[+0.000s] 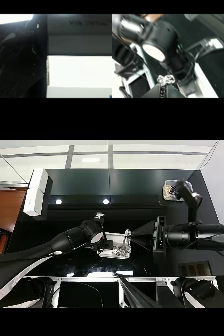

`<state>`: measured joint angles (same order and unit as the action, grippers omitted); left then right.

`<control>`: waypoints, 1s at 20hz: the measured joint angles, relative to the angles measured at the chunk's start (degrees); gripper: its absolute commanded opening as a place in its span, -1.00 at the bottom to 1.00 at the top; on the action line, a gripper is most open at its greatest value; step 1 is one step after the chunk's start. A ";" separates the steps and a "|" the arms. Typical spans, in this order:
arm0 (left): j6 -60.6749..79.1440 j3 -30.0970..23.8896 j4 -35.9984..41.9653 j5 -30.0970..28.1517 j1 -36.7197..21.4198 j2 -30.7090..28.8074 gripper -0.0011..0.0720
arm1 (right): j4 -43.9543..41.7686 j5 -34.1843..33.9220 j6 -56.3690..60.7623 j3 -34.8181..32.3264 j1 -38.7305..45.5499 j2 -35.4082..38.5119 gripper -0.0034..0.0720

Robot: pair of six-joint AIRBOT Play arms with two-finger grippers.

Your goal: Fold the box and place the chain.

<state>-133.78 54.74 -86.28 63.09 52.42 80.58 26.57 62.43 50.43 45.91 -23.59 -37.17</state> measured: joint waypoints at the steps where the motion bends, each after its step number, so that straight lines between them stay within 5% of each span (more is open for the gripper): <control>1: 0.00 0.00 0.00 0.02 0.00 0.00 -0.89 | -1.20 -0.31 0.02 0.57 0.00 0.00 -0.87; 9: 0.00 0.00 0.00 0.00 0.00 -0.02 -0.89 | -5.35 -2.56 0.15 4.61 0.00 0.04 -0.87; 13: 0.02 0.00 0.00 0.00 0.00 -0.02 -0.89 | -0.74 -1.77 1.77 4.96 -0.09 -0.52 -0.87; 20: 0.00 0.00 0.00 0.00 0.00 0.00 -0.89 | 5.40 -3.43 4.70 -5.60 -0.26 -4.17 -0.86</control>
<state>-133.78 54.74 -86.28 63.09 52.42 80.58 31.97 59.00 55.13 40.32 -23.86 -41.34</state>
